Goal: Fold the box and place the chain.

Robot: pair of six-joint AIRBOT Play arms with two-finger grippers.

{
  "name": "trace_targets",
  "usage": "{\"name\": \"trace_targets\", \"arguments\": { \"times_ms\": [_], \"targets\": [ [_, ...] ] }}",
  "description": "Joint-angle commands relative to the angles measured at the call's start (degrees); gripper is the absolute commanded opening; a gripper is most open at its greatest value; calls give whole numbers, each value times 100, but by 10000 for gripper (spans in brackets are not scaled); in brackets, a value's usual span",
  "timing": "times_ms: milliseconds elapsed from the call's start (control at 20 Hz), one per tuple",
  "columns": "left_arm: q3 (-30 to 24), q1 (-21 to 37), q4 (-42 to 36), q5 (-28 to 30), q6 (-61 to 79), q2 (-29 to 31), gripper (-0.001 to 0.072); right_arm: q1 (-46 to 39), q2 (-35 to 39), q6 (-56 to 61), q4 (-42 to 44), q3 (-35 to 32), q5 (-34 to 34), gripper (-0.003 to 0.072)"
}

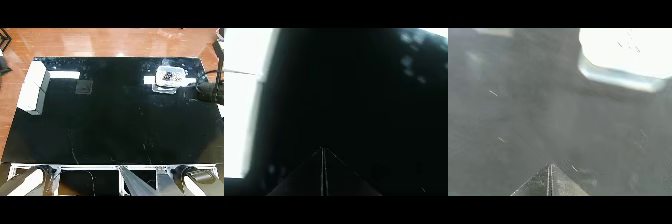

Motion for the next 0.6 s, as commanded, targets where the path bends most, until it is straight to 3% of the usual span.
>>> {"name": "trace_targets", "arguments": {
  "times_ms": [0,100,200,550],
  "targets": [
    [-1513,-1281,841,824,-367,1231,16,4,267,697,-542,-789,-7,22],
    [-2356,-1891,1268,984,-673,1759,17,4,413,1080,-555,-1547,-520,22],
    [-2879,-2026,1224,1161,-820,2072,18,7,422,1147,-533,-1711,-586,22],
    [-3193,-2024,1178,1115,-815,2173,20,4,444,1143,-540,-1705,-560,22]
  ]
}}
